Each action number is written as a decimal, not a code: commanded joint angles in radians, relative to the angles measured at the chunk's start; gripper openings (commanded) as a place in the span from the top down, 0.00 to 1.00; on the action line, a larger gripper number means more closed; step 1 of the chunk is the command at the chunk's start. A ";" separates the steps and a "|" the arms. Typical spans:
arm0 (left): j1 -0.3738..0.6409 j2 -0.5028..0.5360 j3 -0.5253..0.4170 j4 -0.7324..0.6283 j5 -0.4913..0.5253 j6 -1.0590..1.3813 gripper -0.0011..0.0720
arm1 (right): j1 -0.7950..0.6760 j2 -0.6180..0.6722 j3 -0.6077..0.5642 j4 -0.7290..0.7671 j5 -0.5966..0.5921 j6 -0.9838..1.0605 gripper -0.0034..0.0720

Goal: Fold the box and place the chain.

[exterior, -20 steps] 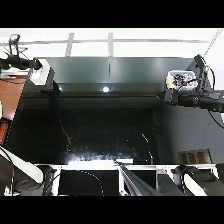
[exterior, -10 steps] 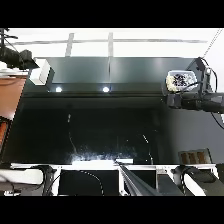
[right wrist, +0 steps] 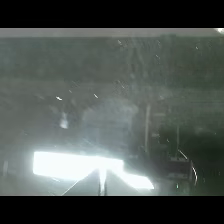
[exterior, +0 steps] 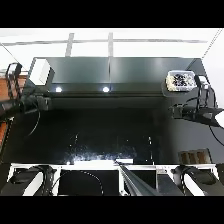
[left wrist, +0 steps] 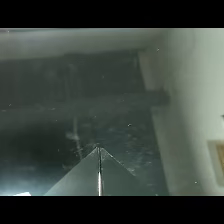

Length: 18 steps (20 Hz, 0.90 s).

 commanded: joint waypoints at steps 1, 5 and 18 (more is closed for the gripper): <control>-0.004 0.092 -0.092 0.033 0.072 0.011 0.95 | 0.000 0.004 -0.035 -0.013 -0.011 0.003 0.91; -0.004 0.089 -0.092 0.032 0.088 0.011 0.95 | 0.000 0.004 -0.035 -0.013 -0.011 0.003 0.91; -0.004 0.086 -0.092 0.032 0.088 0.011 0.95 | 0.000 0.004 -0.035 -0.013 -0.011 0.003 0.91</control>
